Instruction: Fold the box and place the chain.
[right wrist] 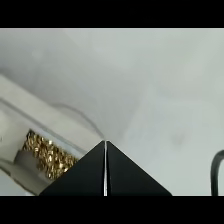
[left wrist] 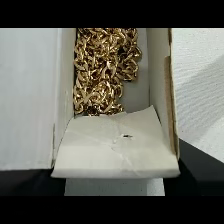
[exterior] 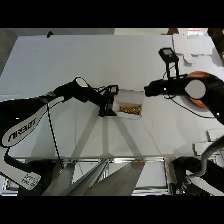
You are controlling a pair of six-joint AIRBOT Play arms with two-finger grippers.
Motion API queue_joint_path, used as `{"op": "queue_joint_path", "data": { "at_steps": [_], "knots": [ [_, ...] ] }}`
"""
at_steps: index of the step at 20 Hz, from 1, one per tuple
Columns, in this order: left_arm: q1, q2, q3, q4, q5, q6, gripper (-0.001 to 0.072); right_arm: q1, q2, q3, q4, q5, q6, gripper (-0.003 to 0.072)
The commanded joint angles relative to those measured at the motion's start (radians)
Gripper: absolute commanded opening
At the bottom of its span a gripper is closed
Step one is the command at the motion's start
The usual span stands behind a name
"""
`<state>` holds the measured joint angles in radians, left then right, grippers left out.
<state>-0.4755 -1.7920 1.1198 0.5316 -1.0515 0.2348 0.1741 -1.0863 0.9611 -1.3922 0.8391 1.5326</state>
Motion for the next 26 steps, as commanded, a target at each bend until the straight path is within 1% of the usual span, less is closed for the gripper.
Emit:
{"op": "queue_joint_path", "data": {
  "at_steps": [1,3,5,7,9,11,12,14,17,20,21,22,23,26],
  "knots": [
    [0.0,0.0,0.0,0.0,0.0,0.0,0.0274,0.0,-0.159,0.146,-0.007,0.044,0.008,0.0005],
    [0.0,0.0,0.0,0.0,0.0,0.0,0.0274,0.0,-0.272,0.181,0.031,0.079,-0.005,0.0005],
    [0.0,0.0,0.0,0.0,0.0,0.0,0.0274,0.0,-0.338,0.187,0.103,0.098,-0.082,0.0003],
    [0.0,0.0,0.0,0.0,0.0,0.0,0.0274,0.0,-0.344,0.187,0.235,0.128,-0.252,0.0003],
    [0.0,0.0,0.0,0.0,0.0,0.0,0.0274,0.0,-0.331,0.187,0.396,0.19,-0.436,0.0002],
    [0.0,0.0,0.0,0.0,0.0,0.0,0.0274,0.0,-0.328,0.187,0.498,0.271,-0.541,0.0002],
    [0.0,0.0,0.0,0.0,0.0,0.0,0.0274,0.003,-0.327,0.187,0.515,0.303,-0.574,0.0002],
    [0.0,0.0,0.0,0.0,0.0,0.0,0.0274,0.024,-0.319,0.185,0.509,0.312,-0.644,0.0003],
    [0.0,0.0,0.0,0.0,0.0,0.0,0.0274,0.081,-0.289,0.183,0.501,0.273,-0.747,0.0003],
    [0.0,0.0,0.0,0.0,0.0,0.0,0.0274,0.126,-0.264,0.172,0.422,0.208,-0.779,0.0012],
    [0.0,0.0,0.0,0.0,0.0,0.0,0.0274,0.132,-0.261,0.166,0.394,0.179,-0.778,0.0065],
    [0.0,0.0,0.0,0.0,0.0,0.0,0.0274,0.136,-0.261,0.16,0.369,0.153,-0.77,0.0169],
    [0.0,0.0,0.0,0.0,0.0,0.0,0.0274,0.137,-0.261,0.154,0.36,0.135,-0.763,0.0198],
    [0.0,0.0,0.0,0.0,0.0,0.0,0.0274,0.136,-0.261,0.152,0.304,0.109,-0.747,0.0204]
  ]
}}
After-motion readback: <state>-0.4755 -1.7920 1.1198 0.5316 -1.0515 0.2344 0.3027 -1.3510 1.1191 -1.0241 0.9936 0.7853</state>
